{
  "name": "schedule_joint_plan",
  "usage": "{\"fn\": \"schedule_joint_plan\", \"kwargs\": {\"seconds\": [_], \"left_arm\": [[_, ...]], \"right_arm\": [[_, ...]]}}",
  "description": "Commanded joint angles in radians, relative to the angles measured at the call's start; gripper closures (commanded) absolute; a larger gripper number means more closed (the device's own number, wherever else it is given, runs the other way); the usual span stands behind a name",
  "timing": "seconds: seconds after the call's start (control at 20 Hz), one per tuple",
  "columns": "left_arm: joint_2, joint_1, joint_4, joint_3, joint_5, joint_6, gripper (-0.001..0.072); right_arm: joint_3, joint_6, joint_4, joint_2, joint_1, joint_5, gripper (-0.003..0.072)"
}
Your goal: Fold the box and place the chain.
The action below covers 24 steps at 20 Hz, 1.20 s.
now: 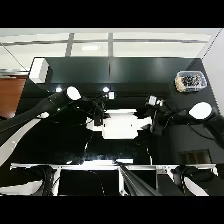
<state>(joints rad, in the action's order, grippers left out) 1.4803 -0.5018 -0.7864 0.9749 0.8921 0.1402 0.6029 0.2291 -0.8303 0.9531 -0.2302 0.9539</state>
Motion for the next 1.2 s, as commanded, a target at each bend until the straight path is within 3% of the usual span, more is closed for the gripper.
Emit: {"fn": "schedule_joint_plan", "kwargs": {"seconds": [0.0, 0.4, 0.6, 1.15], "left_arm": [[0.010, 0.000, -0.017, 0.000, -0.011, 0.010, 0.0682], [0.010, 0.001, -0.017, 0.000, -0.014, 0.010, 0.0682], [0.010, 0.001, -0.017, 0.000, -0.015, 0.010, 0.0682], [0.010, 0.001, -0.017, 0.000, 0.029, 0.009, 0.0682]], "right_arm": [[-0.068, -0.002, -0.037, 0.006, -0.078, -0.089, 0.0026], [-0.119, -0.003, -0.034, 0.065, -0.179, -0.146, 0.0026], [-0.126, -0.002, -0.002, 0.087, -0.213, -0.254, 0.0026], [-0.035, -0.111, 0.011, 0.084, -0.206, -0.301, 0.0026]]}}
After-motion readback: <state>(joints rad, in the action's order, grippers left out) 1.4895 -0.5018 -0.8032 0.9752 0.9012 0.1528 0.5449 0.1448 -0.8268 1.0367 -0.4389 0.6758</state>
